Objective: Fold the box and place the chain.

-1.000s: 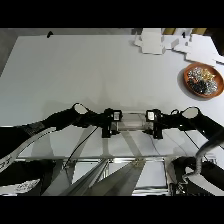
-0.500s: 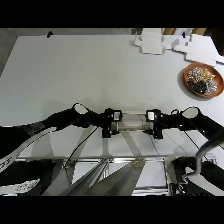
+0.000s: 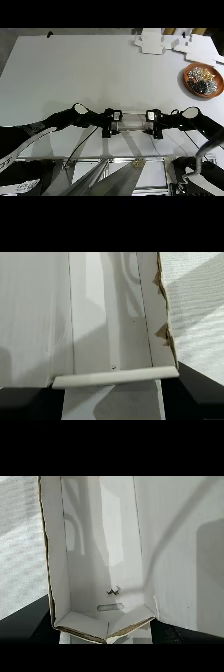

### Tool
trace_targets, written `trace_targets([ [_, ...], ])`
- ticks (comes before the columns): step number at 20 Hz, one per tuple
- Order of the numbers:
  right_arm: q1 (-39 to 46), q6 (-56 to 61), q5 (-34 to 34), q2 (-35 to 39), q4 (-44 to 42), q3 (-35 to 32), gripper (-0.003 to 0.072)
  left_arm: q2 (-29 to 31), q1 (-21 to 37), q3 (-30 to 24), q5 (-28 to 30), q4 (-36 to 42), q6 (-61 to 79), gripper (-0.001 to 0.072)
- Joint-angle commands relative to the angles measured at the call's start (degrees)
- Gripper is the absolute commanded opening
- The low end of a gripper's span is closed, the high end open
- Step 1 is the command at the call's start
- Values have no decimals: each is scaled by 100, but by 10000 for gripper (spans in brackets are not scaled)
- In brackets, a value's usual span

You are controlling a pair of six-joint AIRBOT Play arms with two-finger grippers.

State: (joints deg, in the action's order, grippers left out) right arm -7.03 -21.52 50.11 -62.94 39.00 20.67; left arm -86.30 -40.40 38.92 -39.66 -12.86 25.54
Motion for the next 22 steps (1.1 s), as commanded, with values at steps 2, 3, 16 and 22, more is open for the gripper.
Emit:
trace_targets([
  [2,0,2,22,2,-22,0,397,-2,-2,-2,2,0,0,271],
  [3,0,2,20,2,-20,0,397,-2,-2,-2,2,0,2,271],
  [16,0,35,-39,42,133,7,698,-2,-2,-2,2,0,2,271],
  [22,0,1117,22,599,1349,11,698,-2,-2,-2,2,0,0,271],
])
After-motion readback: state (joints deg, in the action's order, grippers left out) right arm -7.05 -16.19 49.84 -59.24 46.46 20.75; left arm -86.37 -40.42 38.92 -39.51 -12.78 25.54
